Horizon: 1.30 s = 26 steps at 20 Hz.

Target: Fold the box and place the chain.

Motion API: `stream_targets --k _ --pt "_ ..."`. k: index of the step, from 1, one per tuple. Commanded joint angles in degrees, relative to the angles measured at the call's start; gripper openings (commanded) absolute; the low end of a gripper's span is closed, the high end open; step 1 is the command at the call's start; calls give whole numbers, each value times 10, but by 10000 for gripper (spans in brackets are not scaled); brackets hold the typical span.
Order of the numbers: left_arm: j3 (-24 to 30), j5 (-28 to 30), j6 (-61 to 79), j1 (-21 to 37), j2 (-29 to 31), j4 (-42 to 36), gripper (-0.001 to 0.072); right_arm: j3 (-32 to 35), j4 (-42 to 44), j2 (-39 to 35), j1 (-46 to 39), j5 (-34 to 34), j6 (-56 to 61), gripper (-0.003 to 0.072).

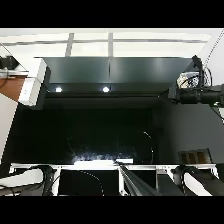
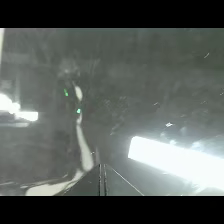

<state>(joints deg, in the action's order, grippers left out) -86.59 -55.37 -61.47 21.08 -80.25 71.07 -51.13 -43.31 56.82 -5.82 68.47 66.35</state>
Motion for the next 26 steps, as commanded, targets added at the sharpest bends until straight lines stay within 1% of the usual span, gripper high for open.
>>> stream_targets --k 1,2,3,4,5,7,8,9,10,11,12,13,16,26 --pt "-52 -100 -21 -46 68 -69 29 -35 -113 -36 -1 -13 36 43" --pt "-43 -114 -27 -70 93 -76 28 -34 -169 -64 2 -30 64 43" --pt "-23 -114 -34 -97 119 -76 28 -26 -231 -98 8 -49 98 43" --pt "14 -106 -24 -129 154 -76 28 -8 -276 -132 16 -75 126 43" --pt "64 -91 -20 -157 191 -76 28 24 -303 -165 23 -106 144 43" --pt "219 -20 -23 -213 282 -70 28 108 -303 -207 26 -146 145 43" --pt "310 27 -37 -231 327 -71 28 152 -302 -209 26 -157 145 43" --pt "386 61 -52 -241 365 -71 28 187 -302 -208 26 -172 144 43" --pt "451 86 -64 -243 402 -71 29 211 -303 -208 26 -180 144 43" --pt "496 99 -67 -241 433 -70 29 219 -306 -208 26 -174 144 42" --pt "521 105 -67 -236 456 -70 29 220 -306 -208 26 -168 145 42" --pt "534 104 -67 -229 474 -70 30 220 -306 -208 26 -170 144 42" --pt "537 99 -67 -217 503 -71 31 220 -306 -208 26 -169 144 42" --pt "537 100 -67 -217 504 -71 31 220 -306 -208 26 -169 144 42"
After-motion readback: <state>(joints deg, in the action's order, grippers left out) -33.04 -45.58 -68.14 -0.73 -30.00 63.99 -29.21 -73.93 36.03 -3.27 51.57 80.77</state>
